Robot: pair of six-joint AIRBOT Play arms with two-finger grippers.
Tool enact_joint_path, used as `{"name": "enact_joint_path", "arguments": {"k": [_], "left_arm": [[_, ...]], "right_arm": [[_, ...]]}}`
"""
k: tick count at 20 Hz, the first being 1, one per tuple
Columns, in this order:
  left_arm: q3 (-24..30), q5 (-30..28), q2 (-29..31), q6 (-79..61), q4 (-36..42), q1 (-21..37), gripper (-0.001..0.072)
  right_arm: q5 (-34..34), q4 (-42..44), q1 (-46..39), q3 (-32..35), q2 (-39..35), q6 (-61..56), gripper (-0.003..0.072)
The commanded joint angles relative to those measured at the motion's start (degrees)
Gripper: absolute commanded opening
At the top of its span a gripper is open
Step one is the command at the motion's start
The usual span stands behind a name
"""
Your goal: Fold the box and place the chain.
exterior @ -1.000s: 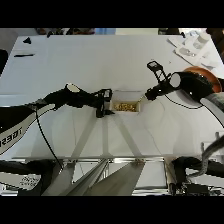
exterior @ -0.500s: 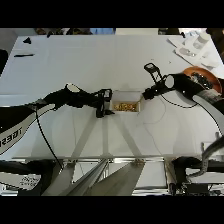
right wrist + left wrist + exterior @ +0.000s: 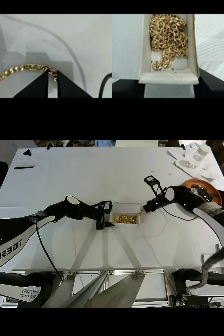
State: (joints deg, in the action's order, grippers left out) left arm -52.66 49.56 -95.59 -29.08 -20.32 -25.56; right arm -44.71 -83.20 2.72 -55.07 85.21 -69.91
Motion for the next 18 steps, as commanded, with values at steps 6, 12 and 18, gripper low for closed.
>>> {"name": "enact_joint_path", "arguments": {"k": [6, 12, 18], "left_arm": [[0.02, 0.0, 0.0, 0.0, -0.02, -0.02, 0.0348], [0.02, -0.02, 0.0, 0.0, 0.0, -0.02, 0.0348], [0.02, -0.02, 0.0, 0.0, -0.02, -0.02, 0.0348]], "right_arm": [[-6.05, 0.94, 0.17, -0.15, -11.17, 0.0, 0.0008], [-13.27, 5.84, 5.01, -0.15, -19.19, 1.49, 0.0008], [-12.44, 13.27, 15.08, -0.15, -19.96, 1.44, 0.0008]]}}
